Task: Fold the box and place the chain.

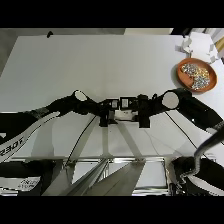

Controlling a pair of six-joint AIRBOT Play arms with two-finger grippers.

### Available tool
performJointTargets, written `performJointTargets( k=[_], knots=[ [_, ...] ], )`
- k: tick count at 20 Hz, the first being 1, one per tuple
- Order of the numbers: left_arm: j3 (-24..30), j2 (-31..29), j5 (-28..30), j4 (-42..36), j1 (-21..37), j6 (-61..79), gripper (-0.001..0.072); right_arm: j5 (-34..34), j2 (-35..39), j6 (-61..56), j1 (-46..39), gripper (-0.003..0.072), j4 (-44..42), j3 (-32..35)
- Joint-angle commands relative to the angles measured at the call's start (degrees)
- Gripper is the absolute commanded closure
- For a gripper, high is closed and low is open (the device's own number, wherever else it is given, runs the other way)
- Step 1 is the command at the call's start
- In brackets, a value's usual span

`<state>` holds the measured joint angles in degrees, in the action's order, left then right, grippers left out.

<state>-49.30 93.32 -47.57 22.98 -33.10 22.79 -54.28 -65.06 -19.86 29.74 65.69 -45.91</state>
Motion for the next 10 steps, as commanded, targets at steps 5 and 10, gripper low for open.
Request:
performJointTargets(
  k=[5,10],
  knots=[
    [0.0,0.0,0.2,-0.1,0.0,-0.1,0.0678,1.8,6.1,-0.1,-0.8,0.0374,-3.8,0.0],
    [0.0,0.0,0.2,-0.1,0.0,-0.1,0.0678,-1.6,3.8,8.4,-6.0,0.067,-21.2,3.0]
  ],
)
